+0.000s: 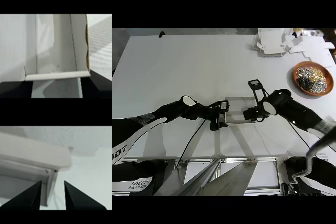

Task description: Fold the box and place the chain.

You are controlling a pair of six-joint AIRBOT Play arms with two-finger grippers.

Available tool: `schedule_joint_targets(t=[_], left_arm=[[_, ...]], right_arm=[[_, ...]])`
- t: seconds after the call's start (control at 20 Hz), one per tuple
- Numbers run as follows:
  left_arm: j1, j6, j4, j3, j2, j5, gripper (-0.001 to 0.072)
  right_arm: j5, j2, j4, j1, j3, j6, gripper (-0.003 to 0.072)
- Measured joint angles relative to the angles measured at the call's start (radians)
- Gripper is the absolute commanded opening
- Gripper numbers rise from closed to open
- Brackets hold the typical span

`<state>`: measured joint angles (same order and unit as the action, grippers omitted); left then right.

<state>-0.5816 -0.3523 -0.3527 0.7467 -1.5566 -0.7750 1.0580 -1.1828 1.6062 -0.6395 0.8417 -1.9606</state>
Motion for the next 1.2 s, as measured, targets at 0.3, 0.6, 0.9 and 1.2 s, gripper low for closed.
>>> schedule_joint_targets(t=[0.3, 0.6, 0.9, 1.2], left_arm=[[0.0, 0.0, 0.0, 0.0, 0.0, 0.0, 0.015], [0.0, 0.0, 0.001, 0.0, 0.0, 0.0, 0.015], [0.0, 0.001, 0.0, 0.0, 0.0, 0.0, 0.015], [0.0, 0.001, 0.001, 0.0, 0.0, 0.0, 0.015]], right_arm=[[0.128, 0.145, 0.063, 0.144, 0.161, 0.18, 0.0226], [0.079, -0.001, 0.084, 0.588, 0.386, 0.43, 0.0227], [0.098, -0.302, 0.06, 0.895, 0.628, 0.541, 0.0223], [0.107, -0.462, 0.04, 1.001, 0.677, 0.581, 0.0224]])
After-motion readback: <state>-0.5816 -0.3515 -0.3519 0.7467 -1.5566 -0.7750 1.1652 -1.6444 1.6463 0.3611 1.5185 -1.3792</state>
